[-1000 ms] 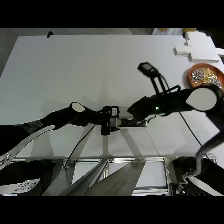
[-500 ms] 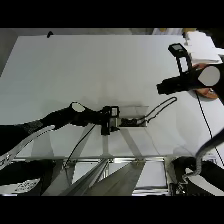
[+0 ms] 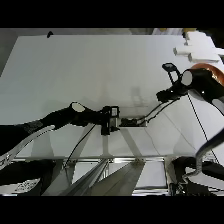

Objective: Fold the box and place the chain.

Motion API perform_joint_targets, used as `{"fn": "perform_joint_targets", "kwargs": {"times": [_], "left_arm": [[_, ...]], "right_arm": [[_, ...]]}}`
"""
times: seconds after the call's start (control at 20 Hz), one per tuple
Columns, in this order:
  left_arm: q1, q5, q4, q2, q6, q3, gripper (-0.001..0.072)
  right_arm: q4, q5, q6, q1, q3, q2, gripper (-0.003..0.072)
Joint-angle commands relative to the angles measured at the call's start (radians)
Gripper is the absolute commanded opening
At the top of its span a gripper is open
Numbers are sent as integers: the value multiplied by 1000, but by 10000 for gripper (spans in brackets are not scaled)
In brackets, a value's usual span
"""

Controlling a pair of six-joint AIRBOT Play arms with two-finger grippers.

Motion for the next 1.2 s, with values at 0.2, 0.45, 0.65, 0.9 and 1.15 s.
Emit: {"fn": "perform_joint_targets", "kwargs": {"times": [0.2,0.45,0.65,0.9,1.15], "left_arm": [[0,0,0,1,0,0,33],[0,0,0,1,0,0,33],[0,0,0,1,0,0,33],[0,0,0,1,0,0,33],[0,0,0,1,0,0,33]], "right_arm": [[5,-84,24,-2,-56,-51,350],[11,-111,46,-2,-63,-56,348],[11,-116,87,-2,-63,-82,337],[11,-114,76,-2,-63,-94,17],[8,-71,44,-2,-63,-2,9]]}}
